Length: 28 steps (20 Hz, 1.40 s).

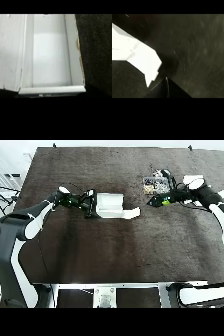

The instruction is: Fold the box and place the chain.

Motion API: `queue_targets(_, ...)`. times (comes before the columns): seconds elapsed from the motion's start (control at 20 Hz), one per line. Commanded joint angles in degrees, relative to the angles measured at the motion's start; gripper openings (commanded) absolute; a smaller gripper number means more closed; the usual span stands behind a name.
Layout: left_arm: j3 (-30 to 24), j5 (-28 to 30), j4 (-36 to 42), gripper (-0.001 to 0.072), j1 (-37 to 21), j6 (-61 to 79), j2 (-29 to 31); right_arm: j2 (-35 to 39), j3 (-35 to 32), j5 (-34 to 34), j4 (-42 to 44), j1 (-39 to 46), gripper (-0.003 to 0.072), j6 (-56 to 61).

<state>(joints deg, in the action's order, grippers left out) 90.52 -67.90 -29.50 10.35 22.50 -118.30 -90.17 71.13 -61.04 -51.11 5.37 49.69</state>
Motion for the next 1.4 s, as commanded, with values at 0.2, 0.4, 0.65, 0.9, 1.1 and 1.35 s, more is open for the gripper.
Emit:
queue_targets(0.2, 0.02, -0.02, -0.02, 0.0469, -0.04, 0.02, 0.02, -9.18, -2.80, 1.05, 8.55, -1.64, 0.0013, 4.26)
queue_targets(0.4, 0.02, -0.02, -0.02, 0.0469, -0.04, 0.02, 0.02, -11.41, -2.78, 1.03, 10.80, -6.03, 0.0013, 4.00)
queue_targets(0.65, 0.02, -0.02, -0.04, 0.0469, -0.04, 0.02, 0.02, -10.84, -1.64, 0.96, 14.80, -8.94, 0.0013, 2.60)
queue_targets(0.9, 0.02, -0.02, -0.02, 0.0469, -0.04, 0.02, 0.02, -7.32, -1.57, 0.96, 16.31, -8.96, 0.0061, 2.60)
queue_targets(1.1, 0.02, -0.02, -0.02, 0.0469, -0.04, 0.02, 0.02, -7.19, -1.57, 0.96, 18.16, -9.75, 0.0283, 2.60)
queue_targets(1.35, 0.02, -0.04, -0.02, 0.0469, -0.04, 0.02, 0.02, -7.19, -0.79, 1.01, 19.74, -11.19, 0.0303, 2.75)
